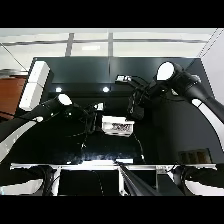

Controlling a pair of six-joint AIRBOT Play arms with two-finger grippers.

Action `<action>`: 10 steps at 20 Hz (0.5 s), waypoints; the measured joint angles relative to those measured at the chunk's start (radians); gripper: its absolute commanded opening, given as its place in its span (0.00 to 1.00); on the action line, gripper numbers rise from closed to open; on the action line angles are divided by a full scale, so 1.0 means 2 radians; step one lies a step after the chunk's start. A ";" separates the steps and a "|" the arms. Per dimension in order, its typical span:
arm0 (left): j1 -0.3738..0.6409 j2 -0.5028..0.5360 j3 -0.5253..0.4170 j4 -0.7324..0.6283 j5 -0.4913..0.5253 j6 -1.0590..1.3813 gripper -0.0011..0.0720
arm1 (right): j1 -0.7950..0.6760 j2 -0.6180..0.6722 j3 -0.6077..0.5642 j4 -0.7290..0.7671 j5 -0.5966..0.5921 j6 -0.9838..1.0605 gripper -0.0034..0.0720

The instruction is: Fold the box and place the chain.

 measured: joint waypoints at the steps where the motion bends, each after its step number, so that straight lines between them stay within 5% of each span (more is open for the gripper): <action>1: 0.000 0.000 0.000 0.000 0.000 0.000 0.56 | 0.004 0.000 -0.003 -0.009 -0.003 0.000 0.99; 10: 0.000 0.000 0.000 0.000 0.001 -0.001 0.57 | 0.030 0.001 -0.021 -0.047 -0.026 0.006 0.99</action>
